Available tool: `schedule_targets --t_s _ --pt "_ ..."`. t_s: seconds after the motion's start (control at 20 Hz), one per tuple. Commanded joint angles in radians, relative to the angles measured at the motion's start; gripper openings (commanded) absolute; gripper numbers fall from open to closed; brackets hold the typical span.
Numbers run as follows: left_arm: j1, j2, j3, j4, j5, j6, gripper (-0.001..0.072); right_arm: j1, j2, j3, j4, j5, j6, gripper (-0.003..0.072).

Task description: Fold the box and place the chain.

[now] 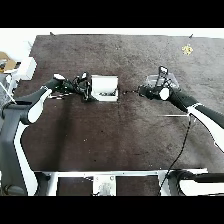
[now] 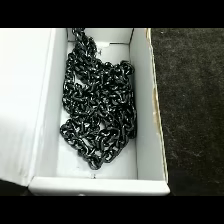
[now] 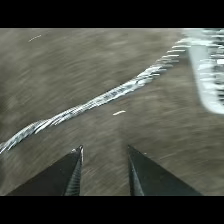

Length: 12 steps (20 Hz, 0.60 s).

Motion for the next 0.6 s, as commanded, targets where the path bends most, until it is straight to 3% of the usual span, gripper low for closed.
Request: schedule_targets --t_s 0.0,0.2,0.5,0.55 --pt "0.000 0.000 0.000 0.000 0.000 0.000 0.0272 -0.037 -0.026 -0.027 0.005 -0.107 0.067 0.0314" --pt "0.000 0.000 0.000 0.000 0.000 0.000 0.0272 -0.037 -0.100 0.011 0.044 -0.183 0.066 0.0314" --pt "0.000 0.000 0.000 0.000 0.000 0.000 0.0272 -0.034 -0.212 0.107 0.111 -0.182 0.069 0.0312" --pt "0.000 0.000 0.000 0.000 0.000 0.000 0.0272 -0.032 -0.214 0.111 0.109 -0.195 0.069 0.0248"
